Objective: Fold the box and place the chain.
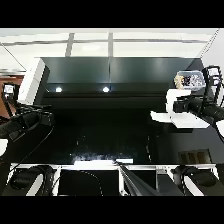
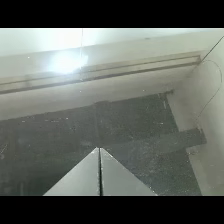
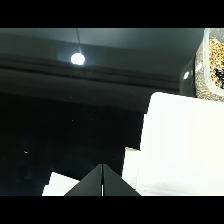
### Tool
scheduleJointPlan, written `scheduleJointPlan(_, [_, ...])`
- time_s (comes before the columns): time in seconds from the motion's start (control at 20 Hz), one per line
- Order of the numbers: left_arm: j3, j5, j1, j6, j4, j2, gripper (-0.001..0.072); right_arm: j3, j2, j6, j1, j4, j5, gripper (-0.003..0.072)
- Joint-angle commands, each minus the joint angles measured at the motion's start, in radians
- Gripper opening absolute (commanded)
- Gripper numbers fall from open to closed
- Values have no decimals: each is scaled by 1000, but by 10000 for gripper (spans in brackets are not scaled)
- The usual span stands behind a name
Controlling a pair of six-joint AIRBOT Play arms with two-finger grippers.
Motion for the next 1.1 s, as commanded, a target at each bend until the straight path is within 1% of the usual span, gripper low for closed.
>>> scheduleJointPlan(0.0, [0, 0, 0, 0, 0, 1, 25, 0, 0, 0, 1, 0, 0, 10])
scheduleJointPlan(0.65, [0, 2, -1, 0, -1, 1, 25, 0, 0, 1, 1, 0, -2, 10])
scheduleJointPlan(0.8, [0, 47, -3, 0, 0, 1, 25, 0, 0, 0, 1, 9, -10, 10])
scheduleJointPlan(0.9, [-1, 83, -4, 0, -12, -1, 25, 0, 0, 0, 1, 24, -67, 10])
scheduleJointPlan(1.0, [-1, 171, -4, 0, -48, -16, 28, 0, 0, -1, 1, 20, -198, 11])
scheduleJointPlan(1.05, [-1, 219, -4, 0, -59, -34, 81, 0, -6, 7, -9, -38, -282, 11])
